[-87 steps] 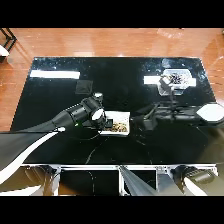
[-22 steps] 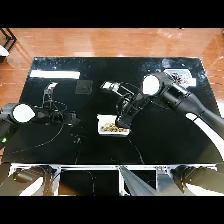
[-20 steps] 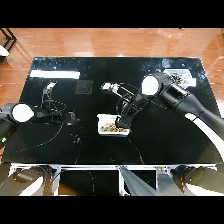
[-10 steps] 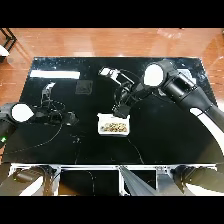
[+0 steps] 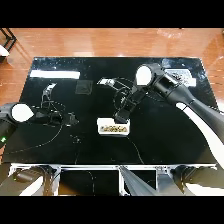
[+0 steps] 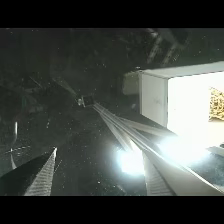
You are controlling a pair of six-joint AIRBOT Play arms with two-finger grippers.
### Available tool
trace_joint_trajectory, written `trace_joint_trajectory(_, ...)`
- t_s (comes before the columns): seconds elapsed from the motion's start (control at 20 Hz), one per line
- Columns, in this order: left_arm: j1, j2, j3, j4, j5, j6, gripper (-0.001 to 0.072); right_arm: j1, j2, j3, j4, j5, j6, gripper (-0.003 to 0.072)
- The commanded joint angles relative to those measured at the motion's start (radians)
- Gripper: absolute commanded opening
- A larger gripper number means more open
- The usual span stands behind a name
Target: Fold the box and place the chain.
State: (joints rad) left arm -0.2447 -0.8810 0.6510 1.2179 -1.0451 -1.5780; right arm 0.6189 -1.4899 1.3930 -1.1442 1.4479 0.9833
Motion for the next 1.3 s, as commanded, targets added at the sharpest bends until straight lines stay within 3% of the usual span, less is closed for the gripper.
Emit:
trace_joint_trajectory(0.0,0.001,0.000,0.000,0.004,-0.002,0.000,0.0637,0.002,-0.010,0.001,0.018,0.031,-0.035,0.0710)
trace_joint_trajectory(0.85,0.054,0.001,0.000,0.003,-0.003,-0.001,0.0637,0.038,-0.038,-0.002,-0.065,-0.043,-0.095,0.0709)
trace_joint_trajectory(1.25,0.055,0.001,0.000,0.004,-0.003,-0.004,0.0638,0.058,-0.037,-0.002,-0.076,0.008,-0.056,0.0709)
